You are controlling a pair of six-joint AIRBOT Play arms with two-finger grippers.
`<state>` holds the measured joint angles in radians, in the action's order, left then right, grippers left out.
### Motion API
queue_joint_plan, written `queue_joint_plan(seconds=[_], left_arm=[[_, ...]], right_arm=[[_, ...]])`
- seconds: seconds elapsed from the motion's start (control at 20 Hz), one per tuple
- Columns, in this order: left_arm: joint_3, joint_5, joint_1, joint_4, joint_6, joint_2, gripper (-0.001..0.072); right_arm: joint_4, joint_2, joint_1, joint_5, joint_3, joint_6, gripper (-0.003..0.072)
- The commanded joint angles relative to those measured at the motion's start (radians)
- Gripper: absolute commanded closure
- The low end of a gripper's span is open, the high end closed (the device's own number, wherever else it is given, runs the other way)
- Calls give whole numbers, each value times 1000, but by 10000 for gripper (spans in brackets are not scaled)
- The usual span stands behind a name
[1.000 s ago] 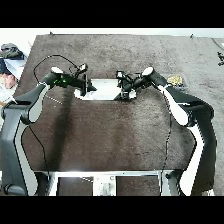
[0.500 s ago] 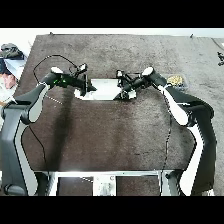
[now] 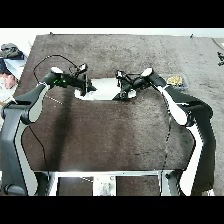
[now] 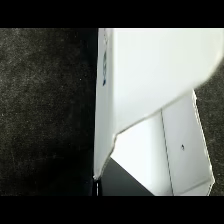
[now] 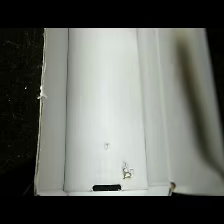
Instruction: Fold the box and place the chain.
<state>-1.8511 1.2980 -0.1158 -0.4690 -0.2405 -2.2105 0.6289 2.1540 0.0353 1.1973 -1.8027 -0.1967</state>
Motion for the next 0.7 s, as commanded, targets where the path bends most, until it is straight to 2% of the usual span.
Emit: queue_joint_plan(seconds=[0.0,0.1,0.2,0.25,0.3,0.4,0.5,0.65], left_arm=[[0,0,0,0,0,0,696],[0,0,0,0,0,0,696],[0,0,0,0,0,0,696],[0,0,0,0,0,0,696],[0,0,0,0,0,0,696],[0,0,0,0,0,0,696],[0,0,0,0,0,0,696],[0,0,0,0,0,0,696]], right_arm=[[-8,2,0,-1,0,-8,150],[-8,2,-1,-1,0,-9,151],[-7,2,-1,-2,0,-8,255],[-7,2,-1,-5,0,-8,257],[-7,2,-1,-8,0,-8,330],[-6,2,-1,-8,0,-8,347],[-4,2,-2,-8,0,-9,416],[-4,2,-3,-8,0,-8,415]])
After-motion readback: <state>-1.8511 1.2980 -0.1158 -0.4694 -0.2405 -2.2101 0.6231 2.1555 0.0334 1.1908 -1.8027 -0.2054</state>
